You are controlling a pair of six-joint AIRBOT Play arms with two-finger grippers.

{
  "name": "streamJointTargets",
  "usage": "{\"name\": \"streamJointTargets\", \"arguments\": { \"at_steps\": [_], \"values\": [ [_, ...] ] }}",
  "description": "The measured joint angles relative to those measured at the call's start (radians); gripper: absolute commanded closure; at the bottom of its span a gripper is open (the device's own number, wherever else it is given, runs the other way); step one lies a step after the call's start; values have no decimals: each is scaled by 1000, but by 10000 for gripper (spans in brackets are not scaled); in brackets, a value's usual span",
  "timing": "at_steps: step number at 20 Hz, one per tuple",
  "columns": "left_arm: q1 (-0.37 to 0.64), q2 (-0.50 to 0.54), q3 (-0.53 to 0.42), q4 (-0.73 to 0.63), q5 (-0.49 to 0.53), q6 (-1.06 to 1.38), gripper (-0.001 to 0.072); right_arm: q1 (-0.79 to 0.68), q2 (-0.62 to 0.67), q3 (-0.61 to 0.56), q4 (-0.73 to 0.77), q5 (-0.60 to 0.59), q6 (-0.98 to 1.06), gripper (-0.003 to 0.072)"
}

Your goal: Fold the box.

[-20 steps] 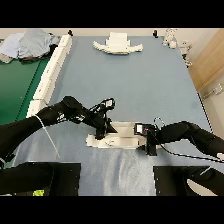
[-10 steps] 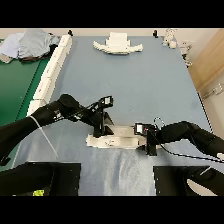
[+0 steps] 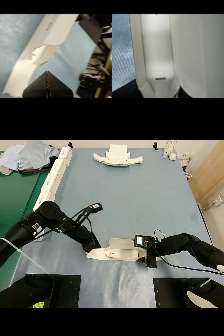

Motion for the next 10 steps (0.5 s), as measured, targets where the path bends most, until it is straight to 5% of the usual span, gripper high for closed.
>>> {"name": "streamJointTargets", "arguments": {
  "at_steps": [4,10],
  "values": [
    [-122,-77,41,-57,171,-110,694,0,0,0,0,0,0,176],
    [-136,-271,119,-80,357,-257,695,0,0,0,0,0,0,175]
  ]
}}
